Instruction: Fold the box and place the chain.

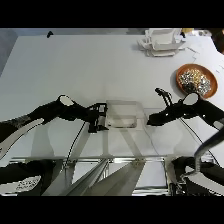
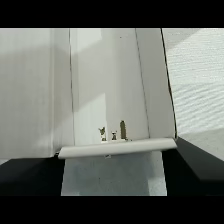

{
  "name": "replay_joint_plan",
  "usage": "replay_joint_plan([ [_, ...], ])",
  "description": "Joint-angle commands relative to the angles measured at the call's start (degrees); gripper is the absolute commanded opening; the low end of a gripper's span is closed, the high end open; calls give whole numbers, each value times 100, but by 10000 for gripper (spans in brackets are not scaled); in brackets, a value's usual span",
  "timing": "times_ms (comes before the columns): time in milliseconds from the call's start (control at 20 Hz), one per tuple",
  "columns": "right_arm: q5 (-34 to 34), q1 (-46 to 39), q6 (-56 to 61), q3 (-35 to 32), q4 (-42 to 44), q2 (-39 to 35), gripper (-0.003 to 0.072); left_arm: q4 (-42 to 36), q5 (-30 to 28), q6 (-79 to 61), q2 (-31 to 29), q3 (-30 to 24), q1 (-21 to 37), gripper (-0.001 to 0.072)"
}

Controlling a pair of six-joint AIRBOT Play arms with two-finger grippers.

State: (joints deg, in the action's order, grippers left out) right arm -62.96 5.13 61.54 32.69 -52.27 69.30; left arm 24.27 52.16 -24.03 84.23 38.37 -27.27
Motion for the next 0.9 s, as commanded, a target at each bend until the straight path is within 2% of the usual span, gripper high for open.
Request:
replay_joint_plan([
  [0, 94, 273, 13, -2, 39, 11, 28, -2, -4, 4, -2, 4, 4, 192],
  [100, 190, 326, 13, 0, 109, 11, 135, -2, -4, 4, -2, 4, 4, 192],
  [250, 188, 323, -9, 2, 166, 11, 181, -2, -7, 4, -2, 4, 4, 192],
  [350, 210, 221, 17, 2, -24, 2, 167, -2, -4, 4, -2, 4, 4, 192],
  [550, 173, -557, 157, 4, -33, -212, 19, -2, -4, 4, -2, 4, 4, 192],
  [650, 153, -728, 164, 2, -4, -192, 19, -2, -4, 4, -2, 4, 4, 192],
  [850, 190, -546, 164, -13, 7, 37, 19, -2, -7, 4, -2, 4, 4, 192],
])
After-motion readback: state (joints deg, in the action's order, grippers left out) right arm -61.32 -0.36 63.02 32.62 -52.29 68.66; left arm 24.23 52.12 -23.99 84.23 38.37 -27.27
